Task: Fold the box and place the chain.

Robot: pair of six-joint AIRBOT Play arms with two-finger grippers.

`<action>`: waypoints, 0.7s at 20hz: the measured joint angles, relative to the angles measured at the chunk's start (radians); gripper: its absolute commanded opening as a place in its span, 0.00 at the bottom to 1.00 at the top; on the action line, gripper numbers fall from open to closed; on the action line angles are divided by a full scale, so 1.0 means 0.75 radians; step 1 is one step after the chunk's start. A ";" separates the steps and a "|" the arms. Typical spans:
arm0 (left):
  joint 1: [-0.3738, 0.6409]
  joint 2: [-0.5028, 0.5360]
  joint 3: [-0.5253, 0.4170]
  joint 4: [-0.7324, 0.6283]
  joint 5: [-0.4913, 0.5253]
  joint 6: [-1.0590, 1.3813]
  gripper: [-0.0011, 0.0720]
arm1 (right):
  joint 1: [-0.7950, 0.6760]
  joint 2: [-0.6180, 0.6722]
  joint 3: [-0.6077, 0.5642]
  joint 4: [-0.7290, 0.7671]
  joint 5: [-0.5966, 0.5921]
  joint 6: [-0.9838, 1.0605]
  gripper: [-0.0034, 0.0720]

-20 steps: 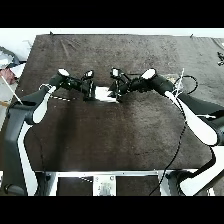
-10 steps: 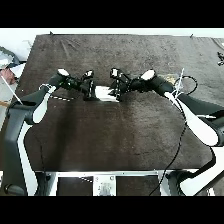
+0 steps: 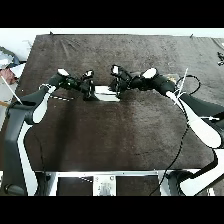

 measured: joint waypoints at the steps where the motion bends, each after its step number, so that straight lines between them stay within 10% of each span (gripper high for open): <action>1: 0.000 0.000 0.000 0.000 -0.002 0.000 0.39 | 0.000 0.001 0.000 0.001 0.003 -0.002 0.27; 14: -0.001 0.000 -0.001 0.001 -0.012 0.003 0.39 | -0.002 -0.001 -0.001 0.002 0.068 -0.003 0.25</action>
